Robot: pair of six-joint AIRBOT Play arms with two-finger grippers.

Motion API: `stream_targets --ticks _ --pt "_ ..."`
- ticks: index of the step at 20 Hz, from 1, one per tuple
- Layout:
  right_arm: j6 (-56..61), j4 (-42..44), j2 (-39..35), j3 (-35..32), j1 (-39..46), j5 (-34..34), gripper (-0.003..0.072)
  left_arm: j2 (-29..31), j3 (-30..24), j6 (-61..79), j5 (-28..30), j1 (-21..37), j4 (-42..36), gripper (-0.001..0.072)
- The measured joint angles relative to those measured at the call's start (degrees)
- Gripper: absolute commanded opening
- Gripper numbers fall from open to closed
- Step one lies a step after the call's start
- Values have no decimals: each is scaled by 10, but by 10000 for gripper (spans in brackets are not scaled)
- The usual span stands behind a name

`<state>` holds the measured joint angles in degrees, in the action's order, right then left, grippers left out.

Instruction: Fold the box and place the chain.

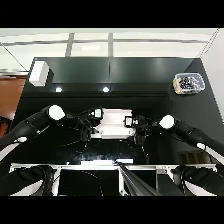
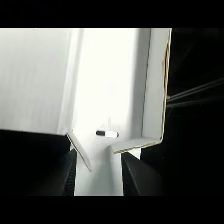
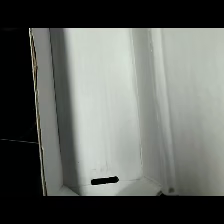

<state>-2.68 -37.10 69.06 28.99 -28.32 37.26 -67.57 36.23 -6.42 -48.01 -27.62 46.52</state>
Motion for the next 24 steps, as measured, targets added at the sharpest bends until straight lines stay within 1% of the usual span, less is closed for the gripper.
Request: stream_targets --ticks 2,8,9,11,14,19,20,21,22,23,24 --pt "0 0 0 0 0 0 492 -2 0 0 2 -1 -16 200" --pt "0 0 0 0 0 0 491 -17 0 3 -21 -2 -59 198" --pt "0 0 0 0 0 0 491 -23 0 5 -21 -2 -71 180" --pt "0 0 0 0 0 0 492 -31 0 16 -20 -2 -97 181" --pt "1 1 0 0 0 -1 492 -37 0 33 -4 -2 -127 182" --pt "0 0 0 0 0 -2 492 -41 0 53 12 -16 -137 184" --pt "0 0 0 0 0 -2 491 -41 0 56 17 -23 -131 205" --pt "0 0 0 0 0 -2 492 -41 0 57 24 -28 -126 297" --pt "0 0 0 0 0 -2 492 -41 0 58 27 -33 -122 318" --pt "0 0 0 0 0 -2 491 -41 0 58 31 -36 -118 318" --pt "0 0 0 0 0 -2 491 -41 0 58 37 -38 -115 303"
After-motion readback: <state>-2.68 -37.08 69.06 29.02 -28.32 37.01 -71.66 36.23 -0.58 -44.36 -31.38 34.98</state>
